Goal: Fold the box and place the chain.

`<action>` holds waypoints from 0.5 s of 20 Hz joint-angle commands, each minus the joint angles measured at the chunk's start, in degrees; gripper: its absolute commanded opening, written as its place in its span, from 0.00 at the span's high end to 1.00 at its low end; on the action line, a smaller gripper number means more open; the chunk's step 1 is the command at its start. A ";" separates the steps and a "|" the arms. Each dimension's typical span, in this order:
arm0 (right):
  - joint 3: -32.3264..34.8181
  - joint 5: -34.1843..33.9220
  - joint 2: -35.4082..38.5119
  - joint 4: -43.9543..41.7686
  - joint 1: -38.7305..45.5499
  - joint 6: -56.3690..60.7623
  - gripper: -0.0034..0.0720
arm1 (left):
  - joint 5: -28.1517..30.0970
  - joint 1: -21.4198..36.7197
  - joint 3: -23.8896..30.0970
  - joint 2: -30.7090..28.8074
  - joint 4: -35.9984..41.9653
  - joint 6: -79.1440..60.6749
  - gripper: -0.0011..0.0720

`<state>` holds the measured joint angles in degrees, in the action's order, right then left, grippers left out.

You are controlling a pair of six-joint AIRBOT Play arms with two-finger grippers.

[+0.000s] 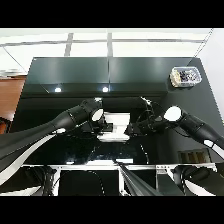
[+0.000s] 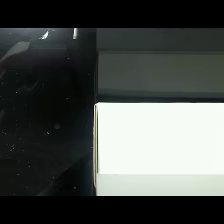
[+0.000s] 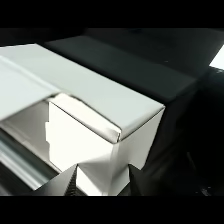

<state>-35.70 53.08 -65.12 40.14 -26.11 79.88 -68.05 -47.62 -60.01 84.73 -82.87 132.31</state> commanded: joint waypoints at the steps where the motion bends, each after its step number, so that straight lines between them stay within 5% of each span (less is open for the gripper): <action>1: -1.03 -2.10 -0.04 6.29 -2.89 6.88 0.47 | -0.13 0.04 -0.04 0.00 -0.15 -0.09 0.94; 10: -10.10 -1.51 -5.97 26.08 -12.26 26.36 0.47 | 0.07 0.04 -0.04 0.00 -0.20 -0.11 0.94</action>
